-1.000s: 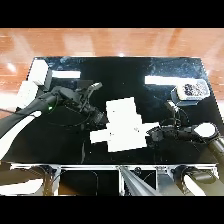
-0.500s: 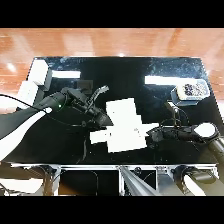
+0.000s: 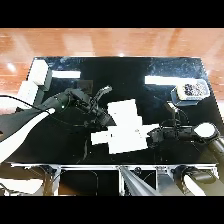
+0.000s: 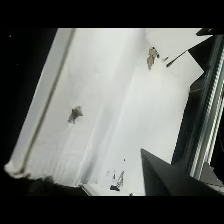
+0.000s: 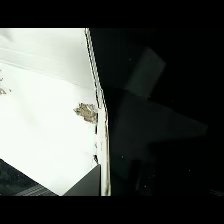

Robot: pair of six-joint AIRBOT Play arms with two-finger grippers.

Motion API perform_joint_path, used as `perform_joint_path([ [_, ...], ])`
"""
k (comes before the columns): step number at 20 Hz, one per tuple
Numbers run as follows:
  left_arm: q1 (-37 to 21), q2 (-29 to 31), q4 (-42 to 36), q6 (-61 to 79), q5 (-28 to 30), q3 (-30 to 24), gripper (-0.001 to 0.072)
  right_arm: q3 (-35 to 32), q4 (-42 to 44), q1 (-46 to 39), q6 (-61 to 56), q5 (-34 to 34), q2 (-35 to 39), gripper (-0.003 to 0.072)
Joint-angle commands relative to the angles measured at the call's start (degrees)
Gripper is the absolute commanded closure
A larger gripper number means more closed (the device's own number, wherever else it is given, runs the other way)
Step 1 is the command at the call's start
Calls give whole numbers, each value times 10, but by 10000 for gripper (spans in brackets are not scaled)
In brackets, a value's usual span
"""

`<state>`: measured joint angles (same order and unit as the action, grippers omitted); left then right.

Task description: Fold the box and place the chain.

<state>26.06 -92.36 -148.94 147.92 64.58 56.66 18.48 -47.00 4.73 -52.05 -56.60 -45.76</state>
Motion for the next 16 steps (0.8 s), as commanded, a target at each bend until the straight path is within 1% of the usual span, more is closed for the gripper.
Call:
perform_joint_path([
  [1, 2, -11, 3, 2, 35, 5, 262, 0, -2, 0, -3, -2, 0, 649],
  [2, 2, -17, 4, 2, 42, 5, 401, 0, -2, 0, -4, -2, 0, 649],
  [3, 2, -23, 4, 2, 47, 5, 479, 0, -2, 0, -9, -3, 0, 649],
  [5, 2, -29, 5, 3, 61, 9, 594, 0, -2, 0, -9, -14, 0, 648],
  [7, 2, -29, 16, 5, 65, 19, 673, 0, -2, 0, -9, -18, 0, 649],
  [9, 1, -29, 26, 12, 81, 43, 690, 0, 0, 0, -9, -19, 0, 639],
  [10, 1, -29, 32, 25, 89, 57, 691, 0, -2, -1, -9, -19, 0, 324],
  [11, 1, -29, 39, 32, 89, 71, 691, 2, -5, -1, -9, -17, 0, 61],
  [12, 1, -29, 50, 38, 86, 87, 691, 9, -14, -1, -9, -17, 1, 83],
  [14, 1, -29, 74, 64, 85, 112, 692, 36, -42, -1, -9, -27, 1, 83],
  [16, 2, -28, 122, 82, 84, 129, 693, 81, -85, -1, -8, -51, 1, 83],
])
